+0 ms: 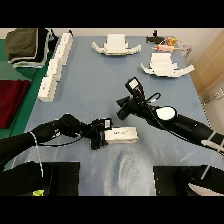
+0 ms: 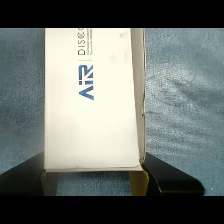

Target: Fold the box.

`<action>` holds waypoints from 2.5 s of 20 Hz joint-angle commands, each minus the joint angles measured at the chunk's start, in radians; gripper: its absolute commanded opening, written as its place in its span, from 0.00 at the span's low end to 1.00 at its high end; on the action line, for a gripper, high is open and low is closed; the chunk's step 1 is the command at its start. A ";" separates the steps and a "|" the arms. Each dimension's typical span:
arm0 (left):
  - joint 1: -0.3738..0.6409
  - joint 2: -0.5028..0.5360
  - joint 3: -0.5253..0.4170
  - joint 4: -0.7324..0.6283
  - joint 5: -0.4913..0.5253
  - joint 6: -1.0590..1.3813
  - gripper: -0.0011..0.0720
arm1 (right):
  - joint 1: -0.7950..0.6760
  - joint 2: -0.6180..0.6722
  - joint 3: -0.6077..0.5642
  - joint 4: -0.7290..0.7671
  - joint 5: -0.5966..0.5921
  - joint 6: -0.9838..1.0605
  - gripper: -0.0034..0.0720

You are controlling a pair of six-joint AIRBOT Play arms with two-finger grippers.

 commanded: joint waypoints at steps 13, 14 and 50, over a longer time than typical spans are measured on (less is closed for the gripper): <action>0.001 0.000 0.000 -0.004 0.001 0.000 0.70 | -0.351 -0.127 0.373 -1.301 0.818 1.167 0.05; 0.001 0.000 0.001 -0.007 0.002 0.000 0.70 | -0.356 -0.128 0.373 -1.300 0.842 1.168 0.05; 1.256 0.436 -0.045 0.613 -0.237 -0.809 0.70 | -0.356 -0.127 0.373 -1.258 0.853 1.167 0.05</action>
